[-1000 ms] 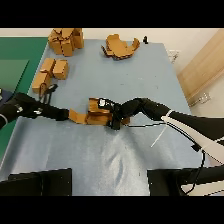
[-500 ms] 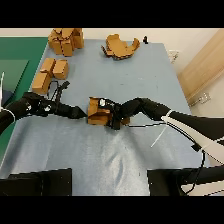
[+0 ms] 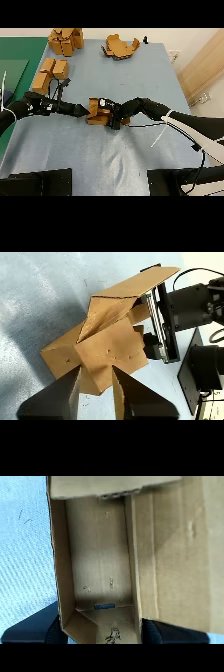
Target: Fold the box.
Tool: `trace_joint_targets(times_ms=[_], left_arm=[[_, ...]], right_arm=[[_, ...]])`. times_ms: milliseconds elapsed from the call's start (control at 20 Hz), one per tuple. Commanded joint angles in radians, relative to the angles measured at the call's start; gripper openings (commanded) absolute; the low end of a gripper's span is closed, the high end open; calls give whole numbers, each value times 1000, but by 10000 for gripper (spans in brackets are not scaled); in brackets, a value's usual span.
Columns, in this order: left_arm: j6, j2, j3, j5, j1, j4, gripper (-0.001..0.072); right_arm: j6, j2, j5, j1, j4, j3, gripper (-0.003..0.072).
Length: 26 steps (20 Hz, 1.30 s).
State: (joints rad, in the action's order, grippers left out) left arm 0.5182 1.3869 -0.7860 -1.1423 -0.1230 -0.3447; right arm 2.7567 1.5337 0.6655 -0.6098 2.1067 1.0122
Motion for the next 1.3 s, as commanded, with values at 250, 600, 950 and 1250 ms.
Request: trace_joint_targets(times_ms=[250, 600, 950, 1250], left_arm=[[443, 1, -148, 104, -133, -370, 425], [793, 1, -261, 84, -302, -693, 423], [871, 10, -261, 48, -357, -854, 423], [940, 10, -261, 139, -371, -872, 423]], right_arm=[[0, 0, 1, -1, 0, 1, 405], [1, 0, -3, -1, 0, 1, 405], [1, 1, -3, 0, 0, 1, 405], [1, 1, -3, -1, 0, 1, 404]])
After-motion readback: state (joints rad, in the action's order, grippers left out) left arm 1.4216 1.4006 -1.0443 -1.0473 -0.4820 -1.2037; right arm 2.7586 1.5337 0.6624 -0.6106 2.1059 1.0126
